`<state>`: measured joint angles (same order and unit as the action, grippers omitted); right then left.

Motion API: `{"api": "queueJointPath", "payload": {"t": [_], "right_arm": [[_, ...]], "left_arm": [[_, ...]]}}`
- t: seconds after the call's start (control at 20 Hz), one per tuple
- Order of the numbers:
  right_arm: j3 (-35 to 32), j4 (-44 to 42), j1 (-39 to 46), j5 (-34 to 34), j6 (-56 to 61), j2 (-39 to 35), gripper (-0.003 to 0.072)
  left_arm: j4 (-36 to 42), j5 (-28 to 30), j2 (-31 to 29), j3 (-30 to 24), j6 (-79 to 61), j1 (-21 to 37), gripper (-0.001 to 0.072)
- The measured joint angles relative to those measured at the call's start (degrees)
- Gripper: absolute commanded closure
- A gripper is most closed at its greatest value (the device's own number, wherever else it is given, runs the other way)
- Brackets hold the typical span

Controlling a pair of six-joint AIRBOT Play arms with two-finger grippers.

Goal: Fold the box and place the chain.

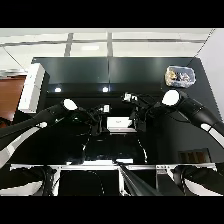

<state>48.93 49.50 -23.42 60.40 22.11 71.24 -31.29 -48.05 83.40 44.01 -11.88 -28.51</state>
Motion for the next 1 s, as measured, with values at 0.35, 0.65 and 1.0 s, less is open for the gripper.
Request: {"api": "queueJointPath", "payload": {"t": [0.35,0.65,1.0], "right_arm": [[1.4,0.9,2.8,4.0,9.2,-3.8,0.0281],[-2.9,-7.5,12.6,14.6,28.4,-6.3,0.0684],[-13.1,-29.9,10.9,3.1,30.7,-5.6,0.0675]], "left_arm": [[0.0,-0.1,0.0,0.0,0.0,0.0,0.0265],[0.0,0.0,0.0,0.0,0.0,0.0,0.0265],[0.0,0.0,0.0,0.0,0.1,0.0,0.0265]]}}
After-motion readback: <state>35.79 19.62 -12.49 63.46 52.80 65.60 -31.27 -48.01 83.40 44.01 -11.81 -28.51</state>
